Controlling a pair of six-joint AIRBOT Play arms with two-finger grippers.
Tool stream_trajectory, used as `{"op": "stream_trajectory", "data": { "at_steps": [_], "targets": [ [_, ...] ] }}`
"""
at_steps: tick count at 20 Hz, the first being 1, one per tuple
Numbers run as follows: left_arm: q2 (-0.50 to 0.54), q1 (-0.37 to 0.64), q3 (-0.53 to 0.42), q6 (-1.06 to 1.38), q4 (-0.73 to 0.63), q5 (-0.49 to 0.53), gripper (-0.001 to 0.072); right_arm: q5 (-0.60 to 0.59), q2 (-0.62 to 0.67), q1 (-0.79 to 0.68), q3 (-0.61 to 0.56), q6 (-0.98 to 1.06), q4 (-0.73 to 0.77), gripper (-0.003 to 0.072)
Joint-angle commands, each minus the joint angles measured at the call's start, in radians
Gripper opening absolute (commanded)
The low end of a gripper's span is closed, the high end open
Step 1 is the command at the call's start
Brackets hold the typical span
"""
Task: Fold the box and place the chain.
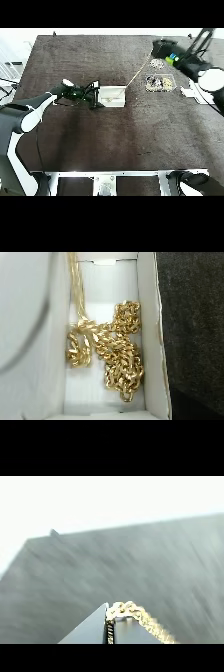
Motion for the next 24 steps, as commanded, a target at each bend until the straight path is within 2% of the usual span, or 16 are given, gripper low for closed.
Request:
{"op": "stream_trajectory", "data": {
  "at_steps": [1, 4, 8, 17, 24],
  "targets": [
    [0.000, 0.000, 0.001, 0.000, 0.000, 0.000, 0.0060, -0.044, 0.138, 0.128, 0.046, -0.034, -0.016, 0.0013],
    [0.000, 0.000, 0.001, 0.000, 0.000, 0.000, 0.0060, -0.092, 0.138, 0.250, 0.064, -0.034, -0.016, 0.0013],
    [0.000, 0.000, 0.001, 0.000, 0.000, -0.001, 0.0060, -0.118, 0.093, 0.333, 0.064, -0.019, -0.012, 0.0012],
    [0.000, 0.000, 0.001, -0.001, 0.000, -0.002, 0.0060, -0.122, -0.108, 0.342, 0.062, 0.079, -0.012, 0.0013],
    [0.000, 0.000, 0.001, -0.001, 0.000, -0.002, 0.0060, -0.188, -0.130, 0.340, 0.065, 0.079, -0.013, 0.0013]
  ]
}}
